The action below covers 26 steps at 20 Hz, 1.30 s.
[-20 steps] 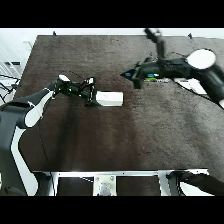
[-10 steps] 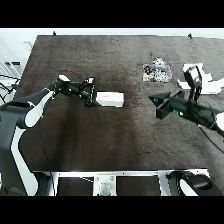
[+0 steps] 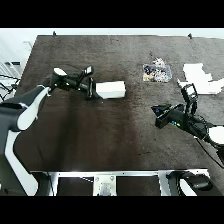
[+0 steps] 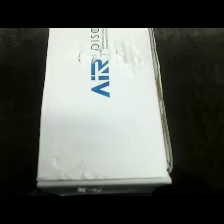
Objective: Fold the box and place the chain.
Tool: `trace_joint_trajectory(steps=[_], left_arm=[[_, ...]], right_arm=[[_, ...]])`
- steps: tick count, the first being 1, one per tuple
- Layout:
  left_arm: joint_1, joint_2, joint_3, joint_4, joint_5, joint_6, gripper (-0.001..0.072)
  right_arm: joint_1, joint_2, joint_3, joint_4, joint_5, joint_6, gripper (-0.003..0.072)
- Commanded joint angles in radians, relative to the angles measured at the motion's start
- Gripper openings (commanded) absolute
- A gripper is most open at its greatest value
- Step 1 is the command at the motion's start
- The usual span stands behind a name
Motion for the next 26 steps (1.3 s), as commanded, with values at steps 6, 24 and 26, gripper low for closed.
trace_joint_trajectory(steps=[6, 24, 26], left_arm=[[0.302, 0.211, 0.002, 0.094, 0.336, -0.499, 0.0014], [0.664, -0.003, -0.036, 0.263, 0.622, -0.664, 0.0017], [0.664, -0.013, -0.035, 0.252, 0.668, -0.664, 0.0018]], right_arm=[[0.000, 0.003, -0.007, 0.004, -0.008, 0.000, 0.0013], [0.000, 0.002, -0.010, 0.066, -0.057, 0.027, 0.0013], [0.000, 0.002, -0.010, 0.082, -0.056, 0.030, 0.0013]])
